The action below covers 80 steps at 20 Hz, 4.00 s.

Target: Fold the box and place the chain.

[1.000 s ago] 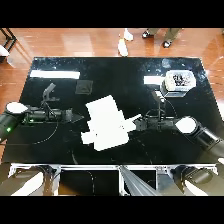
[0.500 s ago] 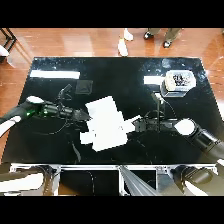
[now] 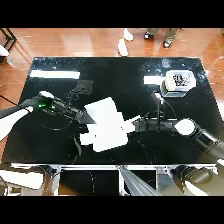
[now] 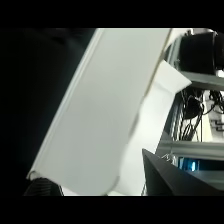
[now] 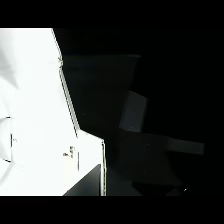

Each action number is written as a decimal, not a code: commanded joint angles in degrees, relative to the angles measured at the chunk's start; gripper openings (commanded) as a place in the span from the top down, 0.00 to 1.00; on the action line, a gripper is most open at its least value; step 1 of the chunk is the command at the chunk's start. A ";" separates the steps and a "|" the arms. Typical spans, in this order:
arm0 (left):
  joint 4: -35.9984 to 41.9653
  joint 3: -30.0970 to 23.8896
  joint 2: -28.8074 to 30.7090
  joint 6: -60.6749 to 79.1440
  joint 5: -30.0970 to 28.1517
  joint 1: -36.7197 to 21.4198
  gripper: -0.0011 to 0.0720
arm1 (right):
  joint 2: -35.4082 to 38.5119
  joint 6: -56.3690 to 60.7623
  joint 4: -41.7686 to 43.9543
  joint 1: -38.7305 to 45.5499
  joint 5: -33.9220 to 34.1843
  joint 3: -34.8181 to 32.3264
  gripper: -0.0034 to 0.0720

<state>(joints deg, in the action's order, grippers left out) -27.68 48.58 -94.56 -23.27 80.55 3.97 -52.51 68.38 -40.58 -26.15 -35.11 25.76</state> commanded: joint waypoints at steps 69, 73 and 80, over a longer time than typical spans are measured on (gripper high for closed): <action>-20.92 -0.22 14.53 21.35 -29.18 22.60 0.96 | 18.95 -45.48 -12.50 -3.54 -2.95 -10.60 0.03; -20.92 -0.22 14.53 21.35 -29.11 22.62 0.96 | 11.93 -45.51 -18.32 -7.65 1.90 -10.60 0.03; -20.92 -0.22 14.53 21.33 -29.11 22.62 0.96 | 6.19 -45.42 -18.97 -12.98 9.14 -10.58 0.03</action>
<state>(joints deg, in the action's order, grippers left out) -48.60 48.40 -79.99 -1.91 51.46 26.63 -44.12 22.70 -59.27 -36.73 -30.15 15.22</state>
